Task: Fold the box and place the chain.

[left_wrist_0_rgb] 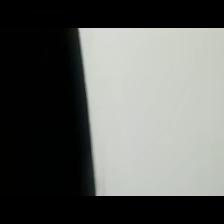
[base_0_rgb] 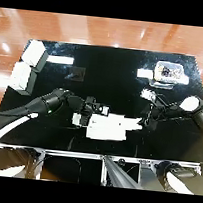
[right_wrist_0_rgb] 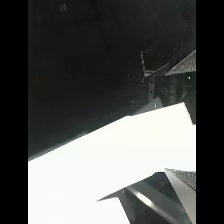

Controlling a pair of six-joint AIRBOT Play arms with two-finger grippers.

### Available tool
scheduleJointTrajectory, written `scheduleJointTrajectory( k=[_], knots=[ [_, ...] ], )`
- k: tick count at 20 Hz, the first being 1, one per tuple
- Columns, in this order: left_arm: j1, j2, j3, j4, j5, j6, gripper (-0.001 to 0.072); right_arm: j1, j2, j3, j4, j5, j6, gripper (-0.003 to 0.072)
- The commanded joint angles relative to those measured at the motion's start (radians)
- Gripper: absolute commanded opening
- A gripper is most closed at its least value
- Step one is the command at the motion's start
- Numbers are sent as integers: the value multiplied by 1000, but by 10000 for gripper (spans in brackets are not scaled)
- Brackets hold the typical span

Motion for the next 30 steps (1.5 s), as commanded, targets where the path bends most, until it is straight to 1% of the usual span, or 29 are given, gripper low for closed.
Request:
scheduleJointTrajectory(
  k=[1,6,9,13,17,20,25,27,30],
  knots=[
    [1,1,3,21,27,2,27,24,-1,-1,-3,-8,-22,712],
    [1,1,3,21,27,2,26,72,5,-1,-7,-25,-23,712],
    [1,1,3,21,23,2,26,85,5,-1,-68,-34,-23,712],
    [1,1,3,21,20,2,26,157,4,-10,-48,-22,-23,712],
    [1,1,3,21,20,2,27,233,4,-81,-49,-59,-23,712],
    [1,1,3,21,18,2,26,275,4,-96,-44,-86,-24,711],
    [1,1,5,21,-95,2,28,298,4,-96,-50,-117,-24,711],
    [6,-5,12,25,-113,2,27,298,4,-96,-53,-133,-24,711],
    [41,-12,26,14,-106,2,28,298,4,-96,-61,-150,-24,712]
  ],
)
